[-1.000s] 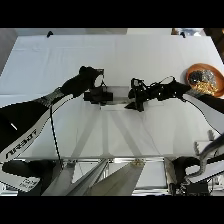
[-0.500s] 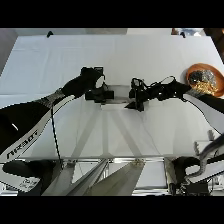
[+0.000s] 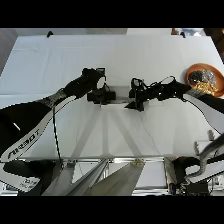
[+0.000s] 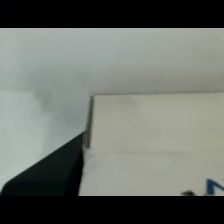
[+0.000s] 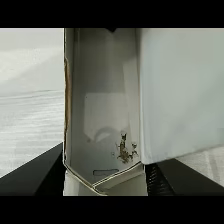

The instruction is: Fold the box and place the chain.

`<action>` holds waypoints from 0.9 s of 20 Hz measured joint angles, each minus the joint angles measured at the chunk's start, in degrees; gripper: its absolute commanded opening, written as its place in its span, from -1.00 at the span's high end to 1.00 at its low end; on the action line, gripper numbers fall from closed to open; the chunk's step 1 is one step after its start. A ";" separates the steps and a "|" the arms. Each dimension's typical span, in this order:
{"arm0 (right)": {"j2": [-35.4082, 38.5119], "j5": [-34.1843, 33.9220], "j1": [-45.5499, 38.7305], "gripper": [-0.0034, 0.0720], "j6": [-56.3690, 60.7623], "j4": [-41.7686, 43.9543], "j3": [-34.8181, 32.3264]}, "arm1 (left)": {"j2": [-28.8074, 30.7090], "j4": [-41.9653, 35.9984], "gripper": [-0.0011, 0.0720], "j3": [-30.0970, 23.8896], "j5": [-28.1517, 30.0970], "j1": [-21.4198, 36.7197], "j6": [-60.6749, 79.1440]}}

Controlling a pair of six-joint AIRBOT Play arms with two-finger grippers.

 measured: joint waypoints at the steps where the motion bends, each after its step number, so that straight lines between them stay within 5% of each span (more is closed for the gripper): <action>1: 0.00 0.00 0.00 0.27 0.00 0.00 0.00 | 0.24 0.48 -0.02 -0.02 -0.87 0.11 0.31; 10: 0.00 -0.02 0.00 0.27 0.00 0.00 0.02 | 7.52 -0.04 -0.01 -0.02 -4.00 4.76 6.78; 18: 0.00 -0.02 0.00 0.27 0.00 0.00 0.00 | 18.95 -10.45 0.01 -3.45 -11.21 10.29 36.33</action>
